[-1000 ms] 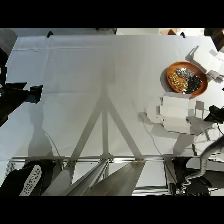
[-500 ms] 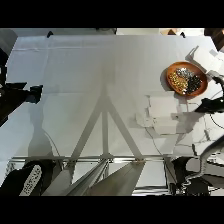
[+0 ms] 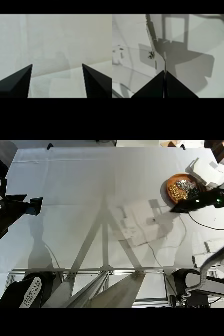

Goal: Fold the box and place the chain.

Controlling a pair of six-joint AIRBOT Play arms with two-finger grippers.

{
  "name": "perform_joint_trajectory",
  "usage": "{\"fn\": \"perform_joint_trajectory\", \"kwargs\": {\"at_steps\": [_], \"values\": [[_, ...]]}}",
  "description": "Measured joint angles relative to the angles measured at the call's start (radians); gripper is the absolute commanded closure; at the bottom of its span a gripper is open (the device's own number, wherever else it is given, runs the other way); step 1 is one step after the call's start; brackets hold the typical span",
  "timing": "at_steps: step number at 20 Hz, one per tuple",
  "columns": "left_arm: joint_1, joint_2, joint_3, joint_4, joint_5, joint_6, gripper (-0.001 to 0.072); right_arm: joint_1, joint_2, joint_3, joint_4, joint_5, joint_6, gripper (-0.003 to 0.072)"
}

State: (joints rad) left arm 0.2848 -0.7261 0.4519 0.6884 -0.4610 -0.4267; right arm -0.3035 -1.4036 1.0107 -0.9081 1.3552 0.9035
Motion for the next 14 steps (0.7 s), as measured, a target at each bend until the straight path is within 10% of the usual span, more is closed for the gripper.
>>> {"fn": "perform_joint_trajectory", "kwargs": {"at_steps": [14], "values": [[0.0, 0.0, 0.0, 0.0, 0.0, 0.0, 0.0015, 0.336, 0.245, -0.045, 0.248, -0.317, -0.085, 0.0675]]}}
